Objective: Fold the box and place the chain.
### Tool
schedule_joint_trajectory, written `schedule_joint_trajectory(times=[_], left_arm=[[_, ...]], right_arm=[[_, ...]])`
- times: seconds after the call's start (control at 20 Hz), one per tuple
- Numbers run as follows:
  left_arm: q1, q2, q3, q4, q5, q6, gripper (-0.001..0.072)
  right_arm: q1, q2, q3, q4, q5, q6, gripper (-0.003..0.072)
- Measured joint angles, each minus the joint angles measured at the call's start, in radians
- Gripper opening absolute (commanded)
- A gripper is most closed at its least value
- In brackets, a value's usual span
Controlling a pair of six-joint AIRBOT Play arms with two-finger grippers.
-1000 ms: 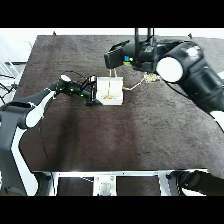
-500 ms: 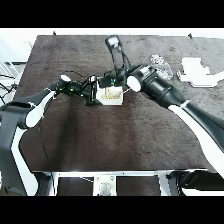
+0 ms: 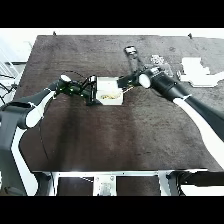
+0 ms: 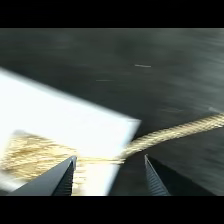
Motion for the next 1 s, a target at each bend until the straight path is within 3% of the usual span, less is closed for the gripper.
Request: schedule_joint_trajectory(times=[0.35,0.9,1.0], left_arm=[[0.000,0.000,0.000,0.000,0.000,0.000,0.0448],[0.000,0.000,0.000,0.000,0.000,0.000,0.0448],[0.000,0.000,0.000,0.000,0.000,0.000,0.0448]], right_arm=[[-0.253,-0.146,0.034,0.011,-0.002,0.012,0.0494],[-0.289,-0.381,0.259,0.193,-0.023,-0.148,0.0490],[-0.292,-0.407,0.275,0.216,-0.022,-0.165,0.0419]])
